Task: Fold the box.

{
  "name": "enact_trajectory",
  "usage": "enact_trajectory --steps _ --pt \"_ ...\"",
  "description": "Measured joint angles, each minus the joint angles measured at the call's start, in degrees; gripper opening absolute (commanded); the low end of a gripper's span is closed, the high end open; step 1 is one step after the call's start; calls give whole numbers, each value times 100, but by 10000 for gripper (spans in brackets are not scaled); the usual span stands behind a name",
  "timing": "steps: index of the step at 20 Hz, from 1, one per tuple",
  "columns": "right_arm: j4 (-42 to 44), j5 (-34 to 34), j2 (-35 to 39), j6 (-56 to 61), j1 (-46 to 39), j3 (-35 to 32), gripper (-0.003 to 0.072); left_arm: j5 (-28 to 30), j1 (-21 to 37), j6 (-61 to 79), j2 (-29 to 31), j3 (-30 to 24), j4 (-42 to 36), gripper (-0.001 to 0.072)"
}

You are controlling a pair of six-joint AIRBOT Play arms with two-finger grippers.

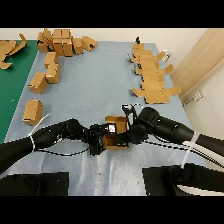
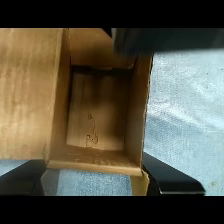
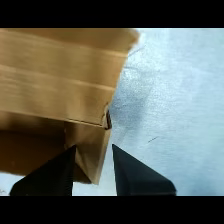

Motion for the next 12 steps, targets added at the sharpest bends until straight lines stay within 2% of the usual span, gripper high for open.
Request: enact_trajectory --steps 2,3,7,12 --pt "-39 -55 -243 179 46 133 319 0 0 -2 0 0 0 519" --pt "-48 -79 -337 251 57 190 278 0 0 -2 0 0 0 519" --pt "-81 -133 -643 411 87 326 278 0 0 -2 0 0 2 519" --pt "-155 -188 -898 498 96 365 53 -2 0 -13 0 0 4 519"
